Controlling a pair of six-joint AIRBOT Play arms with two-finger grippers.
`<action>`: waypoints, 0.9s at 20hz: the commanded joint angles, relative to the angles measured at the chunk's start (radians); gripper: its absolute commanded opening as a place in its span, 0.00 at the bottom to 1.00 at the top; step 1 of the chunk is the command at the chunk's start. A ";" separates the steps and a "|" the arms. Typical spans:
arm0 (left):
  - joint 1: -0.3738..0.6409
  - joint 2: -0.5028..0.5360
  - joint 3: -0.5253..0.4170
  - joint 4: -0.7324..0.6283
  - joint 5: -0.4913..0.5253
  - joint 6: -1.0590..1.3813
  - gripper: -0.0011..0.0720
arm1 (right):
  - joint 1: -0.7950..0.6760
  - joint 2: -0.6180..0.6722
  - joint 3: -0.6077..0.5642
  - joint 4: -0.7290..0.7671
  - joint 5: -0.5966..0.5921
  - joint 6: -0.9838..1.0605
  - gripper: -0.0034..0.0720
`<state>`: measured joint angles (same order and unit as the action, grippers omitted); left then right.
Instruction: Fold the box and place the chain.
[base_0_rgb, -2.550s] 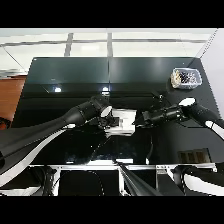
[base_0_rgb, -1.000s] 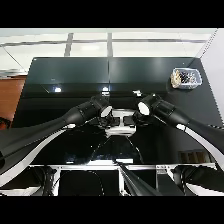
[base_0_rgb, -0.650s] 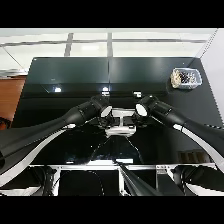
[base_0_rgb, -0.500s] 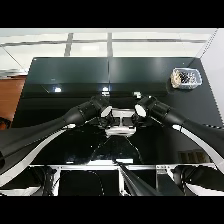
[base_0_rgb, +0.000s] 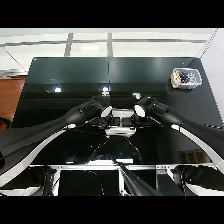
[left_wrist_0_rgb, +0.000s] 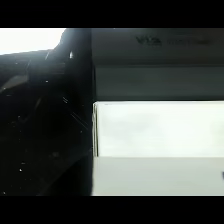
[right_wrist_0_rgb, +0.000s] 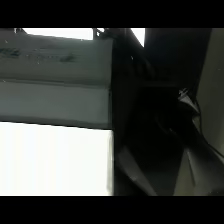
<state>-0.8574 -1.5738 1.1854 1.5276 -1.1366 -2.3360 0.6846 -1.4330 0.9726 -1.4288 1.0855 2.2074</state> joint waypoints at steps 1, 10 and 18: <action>0.000 0.000 0.001 0.000 0.002 0.002 0.05 | 0.001 0.001 0.000 0.002 0.004 -0.009 0.07; 0.000 0.000 0.001 0.000 0.002 0.002 0.05 | 0.001 0.196 0.001 -0.018 0.049 -0.112 0.40; 0.000 0.000 0.001 0.001 0.002 0.002 0.05 | -0.121 0.442 -0.011 -0.808 -0.017 -0.122 0.40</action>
<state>-0.8574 -1.5738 1.1854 1.5284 -1.1343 -2.3341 0.6373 -1.0290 0.9691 -1.9331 1.1587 2.0933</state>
